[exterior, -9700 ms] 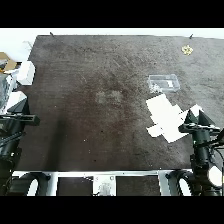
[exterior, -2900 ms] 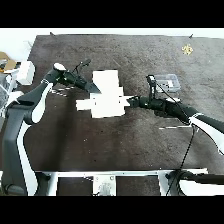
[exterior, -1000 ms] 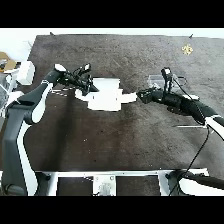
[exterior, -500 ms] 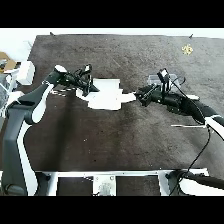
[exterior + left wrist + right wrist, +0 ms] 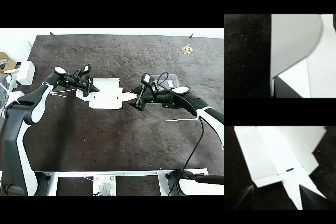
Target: Fold the box and place the chain.
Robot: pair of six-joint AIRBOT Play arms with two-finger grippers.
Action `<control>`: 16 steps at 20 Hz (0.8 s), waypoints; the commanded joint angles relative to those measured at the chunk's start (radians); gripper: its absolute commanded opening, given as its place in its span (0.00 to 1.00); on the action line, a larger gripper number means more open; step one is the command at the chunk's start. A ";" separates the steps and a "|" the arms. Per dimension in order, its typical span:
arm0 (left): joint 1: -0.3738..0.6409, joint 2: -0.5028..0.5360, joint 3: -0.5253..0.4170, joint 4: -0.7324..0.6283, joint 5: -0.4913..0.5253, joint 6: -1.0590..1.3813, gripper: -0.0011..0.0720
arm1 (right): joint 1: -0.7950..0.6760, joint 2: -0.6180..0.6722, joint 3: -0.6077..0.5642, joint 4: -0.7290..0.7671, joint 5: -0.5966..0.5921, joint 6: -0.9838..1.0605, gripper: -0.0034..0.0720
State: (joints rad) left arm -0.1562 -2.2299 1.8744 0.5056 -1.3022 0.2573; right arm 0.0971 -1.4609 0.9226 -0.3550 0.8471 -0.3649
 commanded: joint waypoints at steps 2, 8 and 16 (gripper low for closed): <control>-0.001 -0.001 -0.003 0.009 -0.006 -0.002 0.03 | 0.046 -0.015 0.016 -0.090 0.006 -0.032 0.90; -0.001 -0.001 -0.003 0.009 -0.002 -0.002 0.03 | 0.113 -0.096 0.085 -0.198 -0.004 -0.026 0.90; -0.001 -0.001 -0.003 0.009 0.012 -0.002 0.03 | 0.176 -0.190 0.153 -0.221 -0.037 -0.023 0.90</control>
